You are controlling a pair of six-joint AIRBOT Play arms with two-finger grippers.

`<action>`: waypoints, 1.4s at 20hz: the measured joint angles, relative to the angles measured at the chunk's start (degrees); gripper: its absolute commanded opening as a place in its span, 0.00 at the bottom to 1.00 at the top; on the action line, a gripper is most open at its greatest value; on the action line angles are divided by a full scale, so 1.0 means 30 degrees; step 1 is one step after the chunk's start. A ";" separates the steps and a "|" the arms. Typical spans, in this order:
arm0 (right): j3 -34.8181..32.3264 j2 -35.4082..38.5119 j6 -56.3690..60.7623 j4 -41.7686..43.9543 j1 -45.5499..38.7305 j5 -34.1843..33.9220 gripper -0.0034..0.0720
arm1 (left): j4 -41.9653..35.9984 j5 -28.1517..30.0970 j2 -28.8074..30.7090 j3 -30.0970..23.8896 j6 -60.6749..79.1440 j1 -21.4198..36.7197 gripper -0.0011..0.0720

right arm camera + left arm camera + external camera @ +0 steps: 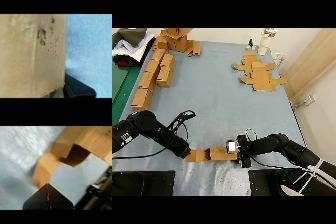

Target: Fold the box.

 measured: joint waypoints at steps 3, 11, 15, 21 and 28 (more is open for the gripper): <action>0.0000 0.0000 -0.0007 0.0022 0.0000 -0.0007 0.69 | -0.4932 -0.0277 0.0022 -0.1931 -0.0357 0.0015 0.03; 0.0000 0.0000 -0.0007 0.0029 0.0000 -0.0007 0.69 | -1.7726 0.4983 0.0022 -0.5931 0.3002 -0.2834 0.03; 0.0000 0.0000 -0.0015 0.0036 0.0000 0.0000 0.69 | -2.3030 0.8641 0.0022 -0.6222 0.6251 -0.4670 0.03; 0.0000 0.0000 -0.0007 0.0036 0.0000 0.0000 0.69 | -2.7372 1.2327 -0.0546 -0.6215 0.9479 -0.5333 0.03; 0.0000 0.0000 0.0000 0.0044 -0.0007 0.0015 0.69 | -2.6877 1.4564 -0.3162 -0.4619 1.0156 -0.5457 0.03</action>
